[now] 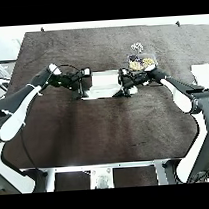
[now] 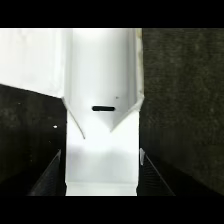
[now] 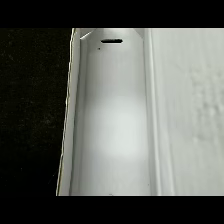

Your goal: Fold the box and place the chain.

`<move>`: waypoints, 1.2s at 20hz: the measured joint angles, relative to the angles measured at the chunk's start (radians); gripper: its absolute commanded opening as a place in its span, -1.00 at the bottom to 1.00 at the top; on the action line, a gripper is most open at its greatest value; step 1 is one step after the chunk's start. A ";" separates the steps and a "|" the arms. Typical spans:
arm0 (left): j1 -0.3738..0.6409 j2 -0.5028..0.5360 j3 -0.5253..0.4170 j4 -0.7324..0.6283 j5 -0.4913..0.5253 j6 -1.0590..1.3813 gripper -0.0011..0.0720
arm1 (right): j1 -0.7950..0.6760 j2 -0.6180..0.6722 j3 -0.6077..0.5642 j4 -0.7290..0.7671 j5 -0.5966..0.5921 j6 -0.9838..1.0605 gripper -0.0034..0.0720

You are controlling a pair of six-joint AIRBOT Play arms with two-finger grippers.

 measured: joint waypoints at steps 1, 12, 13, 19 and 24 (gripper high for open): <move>0.000 -0.007 0.011 -0.003 -0.007 0.000 0.54 | 0.000 0.000 0.000 0.000 0.000 0.000 0.41; -0.010 -0.055 0.040 -0.066 -0.020 0.024 0.26 | 0.000 0.000 0.000 0.000 0.000 0.000 0.41; -0.011 -0.057 0.040 -0.066 -0.018 0.027 0.16 | 0.000 0.000 0.000 0.000 0.000 0.000 0.41; -0.024 -0.060 0.040 -0.066 -0.010 0.032 -0.21 | 0.000 0.000 0.000 0.000 0.000 0.002 0.41; -0.032 -0.060 0.040 -0.063 0.008 0.032 -0.22 | 0.000 0.000 0.000 0.000 0.000 0.001 0.41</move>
